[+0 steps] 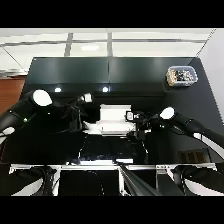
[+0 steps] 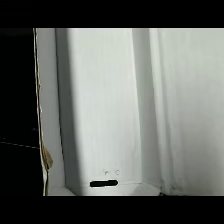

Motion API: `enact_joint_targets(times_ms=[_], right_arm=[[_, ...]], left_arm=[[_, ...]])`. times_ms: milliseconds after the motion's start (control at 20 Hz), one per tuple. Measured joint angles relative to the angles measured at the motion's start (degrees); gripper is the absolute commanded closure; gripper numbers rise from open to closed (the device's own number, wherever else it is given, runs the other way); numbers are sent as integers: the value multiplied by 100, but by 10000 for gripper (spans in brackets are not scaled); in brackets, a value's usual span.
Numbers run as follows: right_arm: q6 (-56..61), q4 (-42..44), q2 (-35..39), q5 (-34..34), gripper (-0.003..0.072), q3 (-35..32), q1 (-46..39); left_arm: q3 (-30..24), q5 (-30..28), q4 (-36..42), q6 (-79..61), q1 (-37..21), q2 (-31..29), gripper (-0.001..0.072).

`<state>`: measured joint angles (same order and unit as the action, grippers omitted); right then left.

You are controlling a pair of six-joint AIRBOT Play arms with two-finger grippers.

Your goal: Fold the box and place the chain.

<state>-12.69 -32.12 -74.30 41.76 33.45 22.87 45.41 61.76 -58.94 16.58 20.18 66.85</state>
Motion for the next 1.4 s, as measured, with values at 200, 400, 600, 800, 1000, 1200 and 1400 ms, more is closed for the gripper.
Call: enact_joint_targets(times_ms=[200, 400, 600, 800, 1000, 1200, 1400], right_arm=[[0, 2, 0, -2, 680, 0, 0], [-2, 2, 0, -2, 680, 0, 0], [-2, 7, 0, -2, 680, 0, 0], [-9, 7, 0, -2, 680, 0, 0], [-7, 7, 0, -2, 680, 0, 0], [0, 11, 2, -4, 680, 0, 0], [7, 15, 2, -22, 680, 0, 0]], left_arm=[[-109, -623, -232, -321, 439, 286, 19], [-140, -997, -238, -382, 824, 455, 144], [-144, -1130, 42, -415, 966, 503, 537], [-146, -1161, 411, -428, 1008, 533, 554], [-144, -1167, 890, -439, 1023, 699, 555], [-146, -1196, 1268, -439, 1025, 887, 553], [-144, -1298, 1513, -442, 1029, 964, 554]])
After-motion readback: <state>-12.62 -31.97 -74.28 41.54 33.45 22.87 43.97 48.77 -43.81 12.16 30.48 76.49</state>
